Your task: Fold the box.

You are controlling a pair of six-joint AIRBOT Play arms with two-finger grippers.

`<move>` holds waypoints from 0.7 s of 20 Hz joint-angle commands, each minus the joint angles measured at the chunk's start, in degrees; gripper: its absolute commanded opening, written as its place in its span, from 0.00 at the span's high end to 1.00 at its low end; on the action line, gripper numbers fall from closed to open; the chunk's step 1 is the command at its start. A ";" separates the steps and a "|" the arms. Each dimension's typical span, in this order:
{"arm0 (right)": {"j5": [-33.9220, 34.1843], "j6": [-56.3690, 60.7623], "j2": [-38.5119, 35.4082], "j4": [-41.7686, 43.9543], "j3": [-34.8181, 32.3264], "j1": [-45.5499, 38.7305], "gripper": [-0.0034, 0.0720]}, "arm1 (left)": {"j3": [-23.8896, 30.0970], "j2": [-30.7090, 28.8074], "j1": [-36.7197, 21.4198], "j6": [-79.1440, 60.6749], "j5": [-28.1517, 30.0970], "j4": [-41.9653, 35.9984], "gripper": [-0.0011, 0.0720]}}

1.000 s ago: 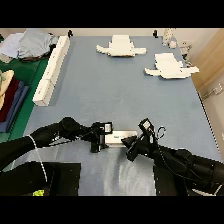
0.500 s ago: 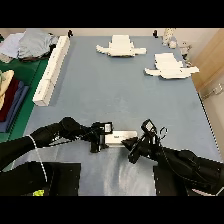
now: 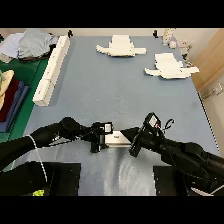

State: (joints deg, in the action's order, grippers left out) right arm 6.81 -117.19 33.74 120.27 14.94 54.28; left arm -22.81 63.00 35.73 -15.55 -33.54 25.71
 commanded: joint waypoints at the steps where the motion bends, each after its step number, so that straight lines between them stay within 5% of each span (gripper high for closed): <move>1: 13.16 -0.22 3.19 -8.85 7.50 -7.61 0.93 | 0.02 0.02 0.00 0.00 0.02 0.00 0.34; 8: 44.46 24.98 20.24 -36.33 29.79 -25.90 0.93 | 0.02 0.02 0.00 0.00 0.00 0.00 0.34; 11: 59.98 34.49 30.05 -38.51 38.97 -30.86 0.93 | 0.02 0.02 0.00 0.00 0.02 0.00 0.34; 14: 66.38 39.39 36.35 -38.47 43.32 -32.98 0.93 | 0.02 0.02 0.00 0.00 0.02 -0.02 0.34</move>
State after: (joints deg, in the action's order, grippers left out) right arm 61.69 -85.84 63.55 84.68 52.71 24.38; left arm -22.81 63.00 35.73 -15.55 -33.52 25.71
